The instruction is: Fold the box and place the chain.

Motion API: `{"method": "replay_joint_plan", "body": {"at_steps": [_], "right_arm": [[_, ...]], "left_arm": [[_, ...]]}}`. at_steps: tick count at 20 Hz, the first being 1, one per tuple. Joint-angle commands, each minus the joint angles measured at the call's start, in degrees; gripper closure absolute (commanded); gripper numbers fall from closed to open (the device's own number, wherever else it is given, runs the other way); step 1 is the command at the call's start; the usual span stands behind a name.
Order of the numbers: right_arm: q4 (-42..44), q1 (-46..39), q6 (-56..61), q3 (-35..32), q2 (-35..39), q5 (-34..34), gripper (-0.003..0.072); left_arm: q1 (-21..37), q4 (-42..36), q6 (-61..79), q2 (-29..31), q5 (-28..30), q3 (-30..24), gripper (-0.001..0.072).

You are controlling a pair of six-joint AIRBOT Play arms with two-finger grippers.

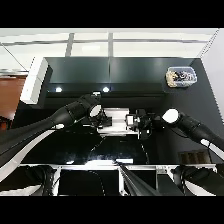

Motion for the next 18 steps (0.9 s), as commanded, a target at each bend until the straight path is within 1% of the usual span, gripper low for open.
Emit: {"method": "replay_joint_plan", "body": {"at_steps": [1, 4, 5, 8, 9, 10, 11, 12, 13, 15, 16, 17, 18], "right_arm": [[4.3, 1.7, 0.0, 0.0, -0.7, -0.8, 0.05], [13.8, 4.1, 0.0, 0.0, -1.9, -6.4, 0.05], [14.2, 4.4, 0.0, 0.0, -2.1, -7.0, 0.0499], [13.2, 4.4, 0.4, 0.0, -2.1, -5.6, 0.0503], [12.4, 4.4, 0.4, 0.0, -2.1, -5.6, 0.0638], [11.5, 4.4, 0.4, 0.0, -2.1, -5.5, 0.0672], [10.4, 4.4, 0.4, 0.0, -2.1, -5.5, 0.067], [10.1, 4.4, 0.9, 0.0, -2.1, -5.5, 0.0588], [10.1, 4.4, 1.0, 0.0, -2.1, -5.5, 0.0457], [9.9, 4.4, 1.0, 0.0, -2.1, -5.5, 0.0447], [9.9, 4.4, 1.1, 0.0, -2.1, -5.5, 0.0425], [9.9, 4.4, 1.3, 0.0, -2.1, -5.7, 0.034], [9.9, 4.4, 1.3, 0.0, -2.1, -5.8, 0.0305]], "left_arm": [[0.0, 0.0, -0.1, 0.0, 0.0, 0.0, 0.0686], [0.0, -0.2, -0.1, 0.0, 0.1, 0.0, 0.0686], [0.0, -0.2, -0.1, 0.0, 0.2, 0.0, 0.0686], [0.0, -0.7, -0.1, 0.0, 0.1, 0.0, 0.0686], [0.0, -0.7, -0.1, 0.0, 0.1, 0.0, 0.0686], [0.0, -0.7, -0.1, 0.0, 0.1, 0.0, 0.0686], [0.0, -0.7, -0.1, 0.0, 0.1, 0.0, 0.0686], [0.0, -0.7, -0.1, 0.0, 0.1, 0.0, 0.0685], [0.0, -0.7, -0.1, 0.0, 0.1, 0.0, 0.0686], [0.0, -0.7, -0.1, 0.0, 0.1, 0.0, 0.0686], [0.0, -0.7, -0.1, 0.0, 0.1, 0.0, 0.0686], [0.0, -0.7, -0.1, 0.0, 0.1, 0.0, 0.0686], [0.0, -0.7, -0.1, 0.0, 0.1, 0.0, 0.0685]]}}
